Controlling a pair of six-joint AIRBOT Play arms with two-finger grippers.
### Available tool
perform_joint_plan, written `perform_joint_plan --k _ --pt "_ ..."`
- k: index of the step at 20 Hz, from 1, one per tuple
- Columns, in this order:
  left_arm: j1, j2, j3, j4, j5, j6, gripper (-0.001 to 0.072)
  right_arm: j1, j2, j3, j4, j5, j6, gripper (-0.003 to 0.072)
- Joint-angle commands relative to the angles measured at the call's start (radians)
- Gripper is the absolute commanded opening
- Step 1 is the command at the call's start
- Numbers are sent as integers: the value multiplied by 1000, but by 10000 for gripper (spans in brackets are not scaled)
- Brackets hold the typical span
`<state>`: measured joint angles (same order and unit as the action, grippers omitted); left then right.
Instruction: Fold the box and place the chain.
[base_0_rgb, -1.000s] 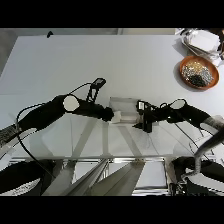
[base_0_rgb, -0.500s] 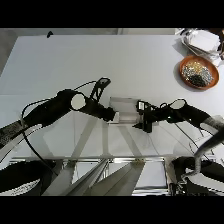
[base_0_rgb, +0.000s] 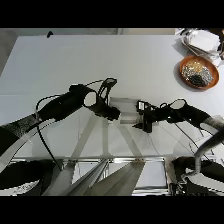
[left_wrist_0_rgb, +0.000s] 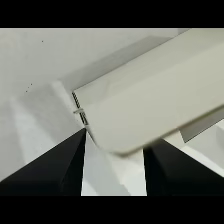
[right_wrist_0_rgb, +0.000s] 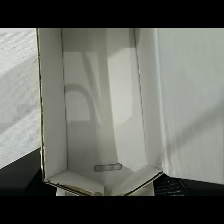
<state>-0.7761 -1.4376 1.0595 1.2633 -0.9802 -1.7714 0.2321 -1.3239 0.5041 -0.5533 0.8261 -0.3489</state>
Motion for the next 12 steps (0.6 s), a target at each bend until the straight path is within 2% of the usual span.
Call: perform_joint_plan --k 1,7,12 --pt "-10 -19 17 95 -84 -94 391 0 0 1 1 0 0 404" --pt "-24 -20 17 76 -12 -180 391 0 0 1 0 0 1 404" --pt "-23 -19 17 55 -6 -238 391 0 0 1 1 0 1 404"
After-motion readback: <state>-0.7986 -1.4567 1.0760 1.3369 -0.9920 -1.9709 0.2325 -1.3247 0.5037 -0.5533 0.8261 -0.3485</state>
